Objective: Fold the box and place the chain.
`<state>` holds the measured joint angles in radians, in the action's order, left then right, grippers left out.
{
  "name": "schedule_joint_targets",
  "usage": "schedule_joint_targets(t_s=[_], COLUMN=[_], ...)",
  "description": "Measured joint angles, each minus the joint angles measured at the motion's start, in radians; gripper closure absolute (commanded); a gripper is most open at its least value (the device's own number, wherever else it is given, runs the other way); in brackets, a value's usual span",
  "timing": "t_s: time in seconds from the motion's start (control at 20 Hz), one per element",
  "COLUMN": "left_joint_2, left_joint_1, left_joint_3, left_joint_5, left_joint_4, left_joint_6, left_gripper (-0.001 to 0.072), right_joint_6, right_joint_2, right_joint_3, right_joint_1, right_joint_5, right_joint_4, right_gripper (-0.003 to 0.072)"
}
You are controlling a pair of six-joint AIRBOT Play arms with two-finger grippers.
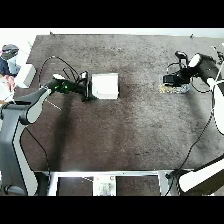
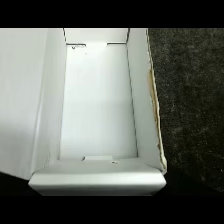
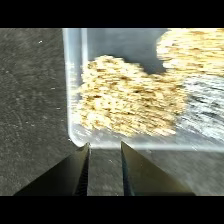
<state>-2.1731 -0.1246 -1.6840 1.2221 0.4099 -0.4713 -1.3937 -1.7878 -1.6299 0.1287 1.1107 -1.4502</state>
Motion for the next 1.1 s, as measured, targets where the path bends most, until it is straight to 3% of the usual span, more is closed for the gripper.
schedule_joint_targets(t_s=[0.45, 0.5, 0.55, 0.85, 1.1], left_joint_2=[0.000, 0.000, 0.000, 0.000, 0.000], left_joint_1=[0.000, 0.000, 0.000, 0.000, 0.000], left_joint_3=[0.000, 0.000, 0.000, 0.000, 0.000], left_joint_5=[0.000, 0.000, 0.000, 0.000, 0.000], left_joint_4=[0.000, 0.000, 0.000, 0.000, 0.000], left_joint_6=[0.000, 0.000, 0.000, 0.000, 0.000], left_gripper=[0.0432, 0.0432, 0.0432, 0.0432, 0.0432], right_joint_6=[0.031, 0.031, 0.032, 0.033, 0.033], right_joint_2=[-0.072, -0.076, -0.080, -0.084, -0.053], right_joint_3=[0.005, 0.005, 0.003, -0.063, -0.161], right_joint_1=[0.000, 0.000, 0.000, 0.000, -0.002], right_joint_5=[-0.054, -0.054, -0.054, -0.032, 0.081], right_joint_4=[0.013, 0.010, 0.010, -0.004, -0.004], right_gripper=[0.0471, 0.0602, 0.0668, 0.0673, 0.0674])
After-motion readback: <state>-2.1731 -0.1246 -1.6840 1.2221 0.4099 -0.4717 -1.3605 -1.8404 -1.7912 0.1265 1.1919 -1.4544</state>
